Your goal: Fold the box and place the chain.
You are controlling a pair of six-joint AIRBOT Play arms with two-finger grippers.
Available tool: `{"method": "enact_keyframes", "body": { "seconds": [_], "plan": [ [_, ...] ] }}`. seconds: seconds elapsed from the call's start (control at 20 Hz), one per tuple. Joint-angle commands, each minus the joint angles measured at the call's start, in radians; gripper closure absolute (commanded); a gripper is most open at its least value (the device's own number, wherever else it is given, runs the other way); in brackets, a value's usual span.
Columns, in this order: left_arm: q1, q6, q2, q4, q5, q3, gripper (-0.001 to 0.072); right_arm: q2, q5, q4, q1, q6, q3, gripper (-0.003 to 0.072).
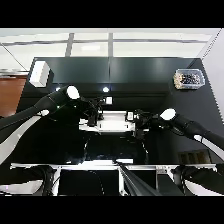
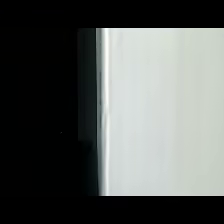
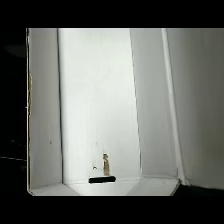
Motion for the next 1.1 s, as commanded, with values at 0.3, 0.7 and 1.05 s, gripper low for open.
{"method": "enact_keyframes", "body": {
  "seconds": [0.3, 0.7, 1.05],
  "plan": [
    [0.000, 0.000, 0.000, -0.001, 0.011, 0.000, 0.0682, -0.004, -0.027, -0.029, 0.004, 0.048, 0.003, -0.0015],
    [-0.001, 0.001, 0.000, -0.005, 0.012, 0.000, 0.0681, -0.005, -0.024, -0.039, 0.004, 0.054, 0.003, -0.0015],
    [-0.001, 0.001, -0.018, -0.003, 0.010, 0.000, 0.0681, -0.026, -0.017, -0.076, 0.004, 0.111, 0.027, -0.0015]
  ]
}}
